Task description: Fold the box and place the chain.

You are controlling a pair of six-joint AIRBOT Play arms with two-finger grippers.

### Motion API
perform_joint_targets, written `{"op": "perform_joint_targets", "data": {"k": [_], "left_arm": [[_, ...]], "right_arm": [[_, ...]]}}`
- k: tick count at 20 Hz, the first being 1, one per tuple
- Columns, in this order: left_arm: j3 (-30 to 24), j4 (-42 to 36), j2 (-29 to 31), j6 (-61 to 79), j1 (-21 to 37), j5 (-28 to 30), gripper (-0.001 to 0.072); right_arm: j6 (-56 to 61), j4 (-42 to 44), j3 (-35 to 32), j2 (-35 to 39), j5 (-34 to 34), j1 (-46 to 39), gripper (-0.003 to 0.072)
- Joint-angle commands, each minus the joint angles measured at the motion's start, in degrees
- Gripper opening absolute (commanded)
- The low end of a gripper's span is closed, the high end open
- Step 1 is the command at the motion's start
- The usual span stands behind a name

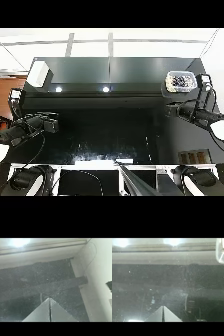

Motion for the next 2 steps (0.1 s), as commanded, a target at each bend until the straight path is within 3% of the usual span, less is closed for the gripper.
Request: {"op": "perform_joint_targets", "data": {"k": [1, 2], "left_arm": [[0.0, 0.0, 0.0, 0.0, 0.0, 0.0, 0.0029], [0.0, 0.0, 0.0, 0.0, 0.0, 0.0, 0.0029]], "right_arm": [[0.0, 0.0, 0.0, 0.0, 0.0, 0.0, 0.0013], [0.0, 0.0, 0.0, 0.0, 0.0, 0.0, 0.0013]]}}
